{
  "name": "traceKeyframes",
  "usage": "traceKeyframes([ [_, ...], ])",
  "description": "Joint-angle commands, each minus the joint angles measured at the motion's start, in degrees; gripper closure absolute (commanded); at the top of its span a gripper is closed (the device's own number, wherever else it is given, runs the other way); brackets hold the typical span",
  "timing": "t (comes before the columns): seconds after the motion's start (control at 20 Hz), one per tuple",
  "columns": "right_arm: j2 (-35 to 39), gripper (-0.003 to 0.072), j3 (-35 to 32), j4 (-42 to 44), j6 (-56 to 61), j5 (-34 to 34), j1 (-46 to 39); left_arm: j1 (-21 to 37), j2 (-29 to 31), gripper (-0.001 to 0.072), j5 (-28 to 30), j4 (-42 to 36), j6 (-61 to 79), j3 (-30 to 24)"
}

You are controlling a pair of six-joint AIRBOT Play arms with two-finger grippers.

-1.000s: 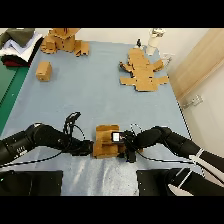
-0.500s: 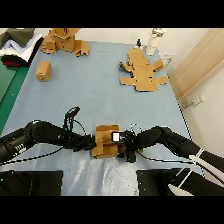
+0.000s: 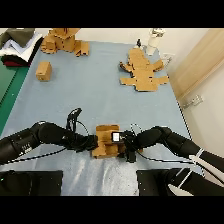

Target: Fold the box.

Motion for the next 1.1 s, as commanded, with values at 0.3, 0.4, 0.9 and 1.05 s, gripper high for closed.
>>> traceKeyframes([
  [0.3, 0.04, 0.0183, 0.02, -0.02, 0.02, 0.02, 0.02, -10.27, -4.83, 0.034, -2.99, 17.66, -20.81, 7.74],
  [0.4, 0.04, 0.0184, 0.02, -0.02, 0.02, 0.02, 0.02, -12.37, -8.07, 0.034, -6.34, 20.98, -25.31, 10.19],
  [0.9, 0.04, 0.0184, 0.02, -0.02, 0.02, 0.02, 0.02, -16.24, -17.97, 0.034, -11.96, 30.16, -40.24, 18.97],
  [1.05, 0.04, 0.0184, 0.02, -0.02, 0.02, 0.02, 0.02, -16.46, -20.76, 0.034, -12.52, 30.25, -40.24, 20.41],
])
